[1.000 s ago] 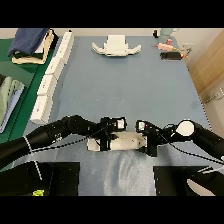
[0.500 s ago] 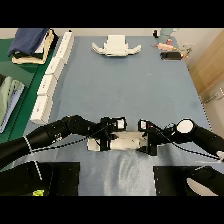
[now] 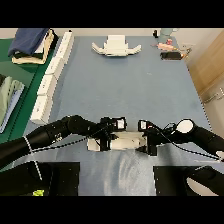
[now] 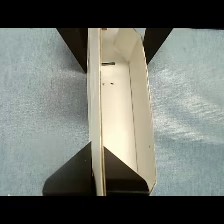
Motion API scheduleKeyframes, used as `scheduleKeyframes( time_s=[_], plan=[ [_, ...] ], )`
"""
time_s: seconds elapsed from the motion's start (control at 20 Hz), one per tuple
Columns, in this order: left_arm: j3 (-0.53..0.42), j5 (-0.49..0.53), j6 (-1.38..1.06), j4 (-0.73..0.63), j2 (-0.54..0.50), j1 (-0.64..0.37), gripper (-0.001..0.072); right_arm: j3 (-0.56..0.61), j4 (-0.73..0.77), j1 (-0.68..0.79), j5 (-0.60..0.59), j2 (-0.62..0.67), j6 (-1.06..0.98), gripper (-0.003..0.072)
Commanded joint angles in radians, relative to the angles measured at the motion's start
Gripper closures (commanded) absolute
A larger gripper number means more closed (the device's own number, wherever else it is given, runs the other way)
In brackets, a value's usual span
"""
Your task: Fold the box.
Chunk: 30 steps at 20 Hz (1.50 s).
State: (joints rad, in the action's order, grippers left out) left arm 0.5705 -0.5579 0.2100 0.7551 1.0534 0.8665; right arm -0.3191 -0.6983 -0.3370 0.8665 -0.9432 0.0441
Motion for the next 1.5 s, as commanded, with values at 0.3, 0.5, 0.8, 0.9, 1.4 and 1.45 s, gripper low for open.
scheduleKeyframes(
  time_s=[0.3, 0.5, 0.8, 0.9, 1.4, 1.45],
  plan=[
    [0.000, 0.000, 0.000, 0.000, 0.000, 0.000, 0.0695, 0.026, -0.010, -0.031, 0.001, 0.002, 0.027, 0.0137],
    [0.000, 0.000, 0.000, 0.000, 0.000, 0.000, 0.0695, 0.025, -0.009, -0.031, 0.031, 0.016, 0.026, 0.0129],
    [0.000, 0.000, 0.000, 0.000, 0.000, 0.000, 0.0695, 0.026, -0.009, -0.031, 0.018, 0.022, 0.018, 0.0018],
    [0.000, 0.000, 0.000, 0.000, 0.000, 0.000, 0.0695, 0.026, -0.008, -0.031, 0.004, 0.022, 0.018, 0.0017],
    [0.000, 0.000, 0.000, 0.000, 0.000, 0.000, 0.0695, 0.026, 0.013, -0.031, 0.000, 0.047, 0.018, 0.0021],
    [0.000, 0.000, 0.000, 0.000, 0.000, 0.000, 0.0695, 0.026, 0.014, -0.031, 0.000, 0.047, 0.018, 0.0021]
  ],
)
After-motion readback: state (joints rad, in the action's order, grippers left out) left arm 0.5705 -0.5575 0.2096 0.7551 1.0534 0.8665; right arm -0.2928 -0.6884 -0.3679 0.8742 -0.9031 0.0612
